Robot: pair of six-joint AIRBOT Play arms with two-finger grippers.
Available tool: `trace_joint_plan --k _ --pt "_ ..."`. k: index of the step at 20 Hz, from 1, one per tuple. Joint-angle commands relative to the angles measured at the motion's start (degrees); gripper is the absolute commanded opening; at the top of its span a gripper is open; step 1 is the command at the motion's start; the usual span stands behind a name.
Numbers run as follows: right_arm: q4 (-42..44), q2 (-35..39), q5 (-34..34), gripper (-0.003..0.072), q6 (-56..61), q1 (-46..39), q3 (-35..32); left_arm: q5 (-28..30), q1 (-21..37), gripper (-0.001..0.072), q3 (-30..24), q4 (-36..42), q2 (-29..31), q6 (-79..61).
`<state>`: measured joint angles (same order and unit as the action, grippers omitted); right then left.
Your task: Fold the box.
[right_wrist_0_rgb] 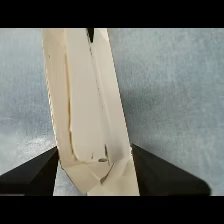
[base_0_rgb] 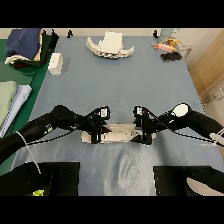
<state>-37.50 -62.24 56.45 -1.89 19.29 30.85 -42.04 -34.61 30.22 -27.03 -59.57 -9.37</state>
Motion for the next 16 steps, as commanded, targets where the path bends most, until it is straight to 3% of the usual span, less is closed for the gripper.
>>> trace_joint_plan --k 1,8,16 --pt "0.92 0.33 0.42 0.0705 2.45 -0.02 0.04 0.02 -0.02 0.0015 0.02 0.00 0.04 -0.02" --pt "3.02 -2.08 -0.20 0.0648 -19.17 -0.02 -1.49 0.04 -0.02 0.0015 0.02 0.00 0.04 -0.02" --pt "2.27 -2.75 -8.41 0.0649 -16.09 1.07 -2.49 0.02 -0.02 0.0015 0.02 0.00 0.04 -0.02"
